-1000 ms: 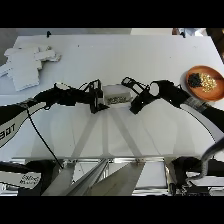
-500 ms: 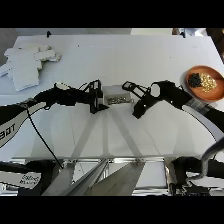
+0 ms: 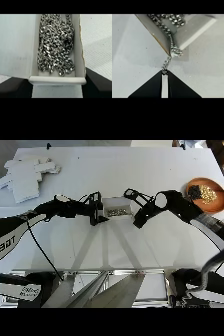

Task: Fold the box and place the chain.

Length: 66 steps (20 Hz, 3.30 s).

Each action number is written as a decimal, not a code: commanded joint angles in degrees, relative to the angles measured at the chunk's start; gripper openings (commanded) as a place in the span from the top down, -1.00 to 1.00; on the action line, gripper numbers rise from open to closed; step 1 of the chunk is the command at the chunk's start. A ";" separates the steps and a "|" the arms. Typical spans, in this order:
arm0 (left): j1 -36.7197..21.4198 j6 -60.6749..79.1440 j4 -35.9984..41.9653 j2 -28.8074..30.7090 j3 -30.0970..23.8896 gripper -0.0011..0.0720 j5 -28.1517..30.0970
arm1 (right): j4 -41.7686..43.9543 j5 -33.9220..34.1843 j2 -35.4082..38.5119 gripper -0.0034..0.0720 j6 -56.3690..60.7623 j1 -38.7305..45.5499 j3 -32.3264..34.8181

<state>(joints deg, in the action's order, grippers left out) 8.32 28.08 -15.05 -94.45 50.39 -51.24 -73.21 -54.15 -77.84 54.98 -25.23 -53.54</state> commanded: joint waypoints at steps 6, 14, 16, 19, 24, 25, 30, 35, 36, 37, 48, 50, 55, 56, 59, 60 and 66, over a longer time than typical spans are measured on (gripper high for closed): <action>-0.02 -0.02 0.02 0.00 0.02 -0.46 0.04 | 8.07 9.03 5.95 0.86 0.42 0.00 -1.14; -0.02 -0.02 0.00 0.00 0.02 -0.46 0.02 | 12.68 11.89 2.97 0.86 -0.11 -0.31 -1.81; -0.02 -0.02 0.00 0.00 0.02 -0.46 0.04 | 12.66 12.37 0.66 0.86 -1.68 -1.53 -1.81; -0.02 -0.02 0.02 0.00 0.02 -0.46 0.02 | 12.66 13.05 -2.19 0.53 -1.62 -2.93 -1.81; -0.02 -0.02 0.02 0.00 0.02 -0.46 0.04 | 12.87 6.51 3.19 0.31 -0.90 -2.71 -1.81; -0.02 -0.02 0.00 0.00 0.02 -0.46 0.02 | 13.35 5.18 5.33 0.31 -0.90 -2.14 -1.81; 0.00 -0.02 0.02 0.00 0.02 -0.46 0.02 | 28.15 1.68 9.55 0.12 -4.52 9.16 -4.39; -0.02 -0.02 0.00 0.00 0.02 -0.46 0.02 | 30.32 -0.74 0.76 -0.05 -7.52 16.00 -15.72; -0.02 -0.02 0.02 0.00 0.02 -0.46 0.02 | 30.34 -2.97 -2.40 -0.08 -7.50 16.22 -18.75; 0.00 -0.02 0.00 0.00 0.02 -0.46 0.02 | 30.36 -5.51 -6.14 -0.13 -7.50 16.20 -22.14; 0.00 -0.02 0.00 0.00 0.02 -0.46 0.02 | 31.56 -20.37 -26.88 -0.15 -16.98 12.94 -37.53; -0.02 -0.02 0.00 0.00 0.02 -0.46 0.02 | 31.74 -24.04 -26.75 -0.14 -20.26 11.54 -37.53; 0.00 -0.02 0.02 0.00 0.02 -0.46 0.02 | 29.55 -29.94 -26.49 0.03 -26.82 8.09 -37.53; -0.02 -0.02 0.00 0.00 0.02 -0.46 0.02 | 28.72 -29.86 -26.08 0.03 -27.67 7.34 -37.53; -0.02 -0.02 0.00 0.00 0.02 -0.46 0.04 | 23.56 -29.03 -24.39 0.02 -30.25 5.60 -37.53; -0.02 -0.02 0.02 0.00 0.02 -0.46 0.02 | 21.53 -28.46 -23.91 0.02 -30.29 5.18 -37.53; -0.02 -0.02 0.00 0.00 0.02 -0.46 0.02 | 14.75 -25.46 -22.99 0.13 -30.34 2.54 -37.53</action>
<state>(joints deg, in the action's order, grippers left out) 8.32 28.03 -15.00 -94.45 50.37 -51.22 -54.92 -80.82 -101.23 25.12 -21.34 -91.05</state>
